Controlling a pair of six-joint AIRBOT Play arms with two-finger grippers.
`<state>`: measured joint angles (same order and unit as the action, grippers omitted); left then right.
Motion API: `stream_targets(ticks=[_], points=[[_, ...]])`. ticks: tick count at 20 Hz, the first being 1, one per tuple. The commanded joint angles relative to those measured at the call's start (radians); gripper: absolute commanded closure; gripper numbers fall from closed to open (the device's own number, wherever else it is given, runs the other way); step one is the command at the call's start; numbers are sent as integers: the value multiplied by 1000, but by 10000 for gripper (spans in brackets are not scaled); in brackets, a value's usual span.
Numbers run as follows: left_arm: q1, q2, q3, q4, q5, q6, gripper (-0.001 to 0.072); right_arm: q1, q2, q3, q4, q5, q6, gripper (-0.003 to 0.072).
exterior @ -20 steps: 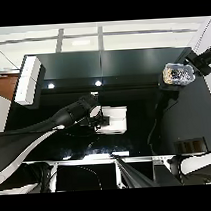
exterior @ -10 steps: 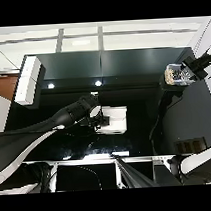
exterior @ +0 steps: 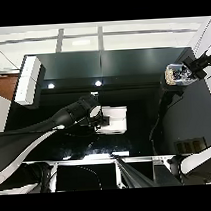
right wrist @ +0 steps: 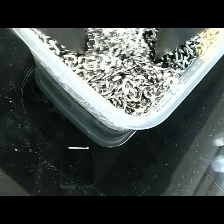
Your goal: Fold the box and place the chain.
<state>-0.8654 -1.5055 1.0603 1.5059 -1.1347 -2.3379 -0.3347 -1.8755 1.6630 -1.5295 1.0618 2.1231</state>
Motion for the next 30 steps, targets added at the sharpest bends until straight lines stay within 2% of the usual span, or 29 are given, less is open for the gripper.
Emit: stream_targets(ticks=[1,2,6,9,13,20,22,26,28,30], points=[[0,1,0,1,0,0,675,0,-1,1,11,9,-75,521],[0,1,0,1,0,0,675,0,-1,1,16,16,-101,638],[0,1,0,1,0,0,675,-2,10,9,60,51,-195,647],[0,1,0,1,0,0,675,-8,65,22,62,63,-273,648],[0,1,0,1,0,0,675,-16,188,22,63,92,-406,648],[0,1,0,0,-3,0,675,-17,456,24,63,38,-486,649],[0,1,0,0,-4,0,675,-16,517,53,69,54,-518,648],[0,1,0,1,-3,0,675,-17,614,148,148,67,-573,649],[0,1,0,1,-3,0,675,-16,657,201,235,88,-594,649],[0,1,0,0,-3,0,675,-13,702,206,343,135,-633,649]])
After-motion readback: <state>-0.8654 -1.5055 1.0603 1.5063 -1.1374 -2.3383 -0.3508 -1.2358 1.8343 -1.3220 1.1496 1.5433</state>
